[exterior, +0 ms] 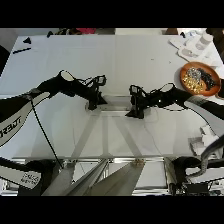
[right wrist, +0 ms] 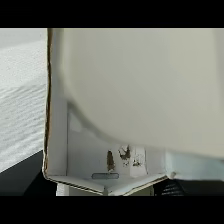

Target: Fold the box and place the chain.

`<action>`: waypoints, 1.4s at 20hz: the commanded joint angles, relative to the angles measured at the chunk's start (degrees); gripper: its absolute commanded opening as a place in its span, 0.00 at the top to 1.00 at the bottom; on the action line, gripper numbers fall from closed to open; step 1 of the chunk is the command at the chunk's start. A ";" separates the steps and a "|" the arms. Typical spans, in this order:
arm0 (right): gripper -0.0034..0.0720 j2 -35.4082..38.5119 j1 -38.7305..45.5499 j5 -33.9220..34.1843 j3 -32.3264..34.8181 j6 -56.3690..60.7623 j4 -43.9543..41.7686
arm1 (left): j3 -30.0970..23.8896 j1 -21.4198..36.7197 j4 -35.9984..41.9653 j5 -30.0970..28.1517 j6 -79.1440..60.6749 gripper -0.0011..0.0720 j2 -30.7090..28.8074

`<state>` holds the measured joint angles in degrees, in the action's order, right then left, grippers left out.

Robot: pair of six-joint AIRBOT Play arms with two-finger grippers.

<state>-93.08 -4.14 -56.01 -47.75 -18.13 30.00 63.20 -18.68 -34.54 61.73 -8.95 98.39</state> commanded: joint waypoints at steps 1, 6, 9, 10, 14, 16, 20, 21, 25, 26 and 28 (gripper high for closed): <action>0.22 -0.02 -0.07 -0.13 0.02 0.02 0.20 | -0.02 0.02 0.00 0.00 0.00 0.97 0.00; 0.22 -0.02 -0.07 -0.15 0.02 0.04 0.17 | -0.02 0.02 0.00 0.00 -0.02 0.97 0.00; 0.22 -0.02 -0.07 -0.15 0.02 0.04 0.17 | -0.02 0.02 0.00 0.00 -0.02 0.97 0.00; 0.22 -0.02 -0.07 -0.15 0.02 0.04 0.17 | -0.02 0.02 0.00 0.00 -0.02 0.97 0.00; 0.22 -0.02 -0.07 -0.15 0.02 0.04 0.17 | -0.02 0.02 0.02 0.00 0.00 0.97 0.00; 0.22 -0.02 -0.07 -0.15 0.02 0.04 0.17 | -0.02 0.02 0.00 0.00 0.00 0.97 0.00; 0.22 -0.02 -0.07 -0.15 0.02 0.04 0.17 | -0.02 0.02 0.00 0.00 0.00 0.97 0.00; 0.22 -0.02 -0.07 -0.15 0.02 0.04 0.17 | -0.02 0.02 0.00 0.00 0.00 0.97 0.00; 0.22 -0.02 -0.07 -0.15 0.02 0.04 0.17 | -0.02 0.11 0.00 -0.04 0.00 0.60 -0.02; 0.22 -0.02 -0.07 -0.15 0.02 0.04 0.17 | -0.02 0.09 0.00 -0.02 0.00 0.59 -0.02; 0.22 -0.02 -0.07 -0.15 0.02 0.04 0.17 | -0.02 0.13 -0.02 -0.02 0.00 0.59 -0.04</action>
